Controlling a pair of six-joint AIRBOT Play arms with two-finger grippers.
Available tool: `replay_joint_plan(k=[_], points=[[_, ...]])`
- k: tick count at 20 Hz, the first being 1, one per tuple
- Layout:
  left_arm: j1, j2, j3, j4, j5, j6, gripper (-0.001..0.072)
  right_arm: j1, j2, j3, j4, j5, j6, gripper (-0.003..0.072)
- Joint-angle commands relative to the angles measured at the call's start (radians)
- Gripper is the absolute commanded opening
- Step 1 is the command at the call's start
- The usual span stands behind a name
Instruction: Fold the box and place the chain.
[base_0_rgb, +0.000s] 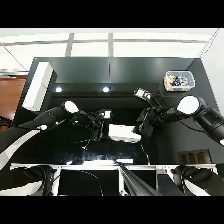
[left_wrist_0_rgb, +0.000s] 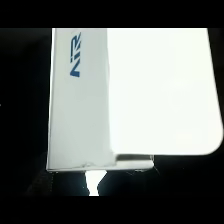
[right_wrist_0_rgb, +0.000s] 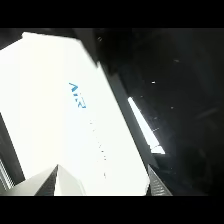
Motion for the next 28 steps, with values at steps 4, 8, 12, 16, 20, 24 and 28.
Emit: replay_joint_plan(k=[4,8,12,16,20,24,28], points=[[-0.001,-0.001,0.0,0.0,-0.001,0.0,0.0375,0.078,0.003,-0.005,-0.088,0.016,-0.14,0.0634],[-0.001,-0.001,0.0,0.0,-0.001,0.001,0.0375,0.089,0.062,-0.022,-0.103,0.039,-0.154,0.0614],[-0.002,-0.001,0.0,0.0,-0.001,0.001,0.0374,0.095,0.084,-0.111,-0.099,-0.096,-0.16,0.0564],[-0.002,-0.001,0.0,0.0,-0.001,0.001,0.0375,0.103,0.084,-0.114,-0.089,-0.142,-0.224,0.0541],[-0.002,-0.001,0.0,0.0,-0.001,0.001,0.0375,0.103,0.084,-0.114,-0.062,-0.135,-0.224,0.0334],[-0.002,-0.001,0.0,0.0,-0.001,0.001,0.0375,0.103,0.084,-0.116,-0.06,-0.135,-0.222,0.0309],[-0.002,-0.001,0.0,0.0,-0.001,0.001,0.0375,0.103,0.084,-0.125,-0.058,-0.138,-0.223,0.0308]])
